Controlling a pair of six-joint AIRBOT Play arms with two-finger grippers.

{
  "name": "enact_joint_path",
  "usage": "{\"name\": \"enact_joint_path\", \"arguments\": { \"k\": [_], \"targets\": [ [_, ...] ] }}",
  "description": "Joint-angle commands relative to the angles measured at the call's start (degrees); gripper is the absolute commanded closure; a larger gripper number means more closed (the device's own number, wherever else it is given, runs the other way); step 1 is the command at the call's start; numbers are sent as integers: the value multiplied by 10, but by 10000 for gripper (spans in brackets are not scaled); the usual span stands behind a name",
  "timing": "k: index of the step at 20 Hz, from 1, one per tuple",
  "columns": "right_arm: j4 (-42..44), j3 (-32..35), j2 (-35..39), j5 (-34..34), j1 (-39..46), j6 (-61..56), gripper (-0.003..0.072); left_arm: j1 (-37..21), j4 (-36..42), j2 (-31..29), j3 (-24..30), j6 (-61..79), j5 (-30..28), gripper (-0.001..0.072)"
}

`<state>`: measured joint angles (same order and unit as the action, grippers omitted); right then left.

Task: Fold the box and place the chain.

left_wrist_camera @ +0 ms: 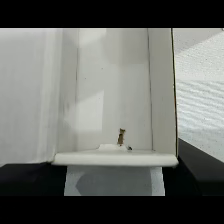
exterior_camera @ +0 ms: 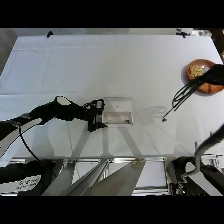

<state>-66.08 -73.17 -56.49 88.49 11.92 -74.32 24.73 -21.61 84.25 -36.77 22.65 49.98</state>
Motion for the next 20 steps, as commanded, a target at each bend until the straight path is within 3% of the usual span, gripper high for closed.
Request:
{"name": "enact_joint_path", "arguments": {
  "k": [1, 7, 12, 20],
  "targets": [
    [2, 61, 10, -28, -92, -14, 676, 0, 0, 0, 0, 0, 0, 434],
    [0, 106, 10, -43, -279, -47, 676, 0, 0, 0, 0, 0, 0, 434],
    [-42, 106, 9, -157, -419, -101, 675, 0, 0, 0, 0, 0, 0, 434],
    [-107, 114, -73, -243, -510, -143, 675, 0, 0, 0, 0, 0, 0, 434]
  ]
}}
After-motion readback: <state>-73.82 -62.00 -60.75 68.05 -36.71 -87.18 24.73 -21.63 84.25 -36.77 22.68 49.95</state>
